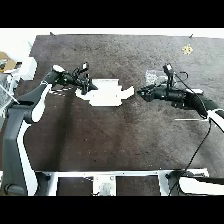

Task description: Fold the box and place the chain.

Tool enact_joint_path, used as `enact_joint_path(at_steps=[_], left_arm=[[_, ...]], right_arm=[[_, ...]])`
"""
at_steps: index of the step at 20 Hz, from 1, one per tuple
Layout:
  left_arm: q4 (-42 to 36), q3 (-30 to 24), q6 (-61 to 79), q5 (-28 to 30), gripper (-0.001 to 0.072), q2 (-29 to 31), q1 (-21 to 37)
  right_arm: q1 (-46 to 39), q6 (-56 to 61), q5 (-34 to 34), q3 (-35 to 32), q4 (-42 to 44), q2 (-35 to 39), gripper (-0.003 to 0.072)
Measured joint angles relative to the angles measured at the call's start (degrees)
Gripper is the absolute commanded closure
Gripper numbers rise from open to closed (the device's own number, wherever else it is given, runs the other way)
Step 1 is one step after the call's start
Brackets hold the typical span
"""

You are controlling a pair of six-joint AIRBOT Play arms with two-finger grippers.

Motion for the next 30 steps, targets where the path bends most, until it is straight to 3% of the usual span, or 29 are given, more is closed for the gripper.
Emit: enact_joint_path(at_steps=[3, 4, 6, 7, 8, 14, 19, 26, 30], left_arm=[[0.4, -0.2, 0.0, 0.0, 0.0699, 0.0, 0.0], [0.5, -0.2, 0.0, 0.0, 0.0699, 0.0, 0.0], [0.8, -0.3, 0.0, 0.0, 0.0699, -0.1, 0.0], [0.9, -0.3, 0.0, 0.0, 0.0699, -0.1, 0.0], [0.9, -0.3, 0.0, 0.0, 0.0699, -0.1, 0.0], [1.3, -0.3, 0.0, -0.1, 0.0699, -0.1, 0.0], [1.3, -0.3, 0.0, 0.0, 0.0699, -0.1, 0.0], [0.7, -0.3, 0.0, 0.1, 0.0699, -0.1, 0.0], [0.5, -0.3, 0.0, 0.1, 0.0699, -0.1, 0.0]], right_arm=[[2.8, -6.0, -0.9, 0.0, -0.5, 0.0, 0.0213], [3.6, -7.7, -1.1, 0.1, -0.7, 0.0, 0.0128], [5.4, -10.5, -1.3, 0.9, -2.2, -0.4, 0.0099], [6.5, -11.4, -1.4, 1.7, -3.8, -1.0, 0.0029], [7.5, -12.1, -1.3, 2.9, -5.7, -1.7, 0.0019], [14.9, -13.9, 0.9, 10.7, -18.8, -8.1, 0.0020], [19.5, -14.2, -1.6, 12.7, -25.3, -12.2, 0.0022], [21.7, -13.4, -11.9, 14.2, -25.9, -15.2, 0.0022], [20.6, -12.3, -11.8, 16.1, -24.8, -14.7, 0.0023]])
